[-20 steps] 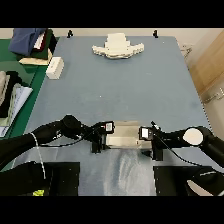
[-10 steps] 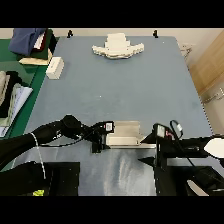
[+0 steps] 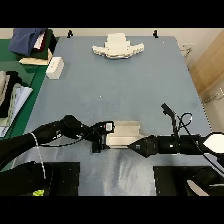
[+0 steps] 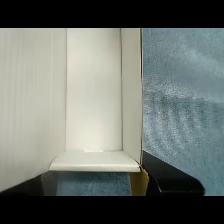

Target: Fold the box.

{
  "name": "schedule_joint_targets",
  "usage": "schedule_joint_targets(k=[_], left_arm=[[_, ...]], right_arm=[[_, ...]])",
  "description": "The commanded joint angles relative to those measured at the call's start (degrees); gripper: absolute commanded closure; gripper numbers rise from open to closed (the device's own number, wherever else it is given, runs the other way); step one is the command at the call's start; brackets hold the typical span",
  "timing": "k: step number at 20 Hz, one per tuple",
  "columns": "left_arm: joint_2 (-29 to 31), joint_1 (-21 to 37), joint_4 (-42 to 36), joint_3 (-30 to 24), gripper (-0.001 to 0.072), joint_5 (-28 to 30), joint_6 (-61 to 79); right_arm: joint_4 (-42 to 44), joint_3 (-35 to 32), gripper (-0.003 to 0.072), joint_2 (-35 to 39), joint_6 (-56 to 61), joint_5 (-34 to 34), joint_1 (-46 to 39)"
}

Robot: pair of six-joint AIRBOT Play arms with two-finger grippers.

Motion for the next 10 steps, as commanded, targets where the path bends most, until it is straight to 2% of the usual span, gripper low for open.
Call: schedule_joint_targets(k=[1, 4, 5, 6, 7, 10], left_arm=[[0.1, 0.1, 0.4, 0.4, 0.0298, 0.8, -1.1], [0.7, 0.1, 7.1, 1.3, 0.0297, 0.7, -7.5], [0.7, 0.1, 10.2, 1.4, 0.0297, 0.5, -10.1], [0.7, 0.1, 12.1, 1.4, 0.0298, -0.1, -11.9], [0.7, 0.1, 13.5, 1.4, 0.0297, -1.0, -12.7], [0.7, 0.0, 12.7, 1.4, 0.0297, -1.6, -12.5]], right_arm=[[6.4, 0.0, -0.0024, -1.6, 5.6, -1.4, 0.0], [6.2, 0.0, -0.0022, -1.9, 5.6, -2.1, 0.0], [6.2, 0.0, 0.0001, -2.0, 5.6, -2.7, 0.0], [6.2, 0.0, 0.0136, -2.3, 5.6, -3.1, 0.0], [6.2, 0.0, 0.0172, -2.7, 5.6, -3.8, 0.0], [6.2, 0.0, 0.0171, -4.7, 5.6, -4.9, 0.0]])
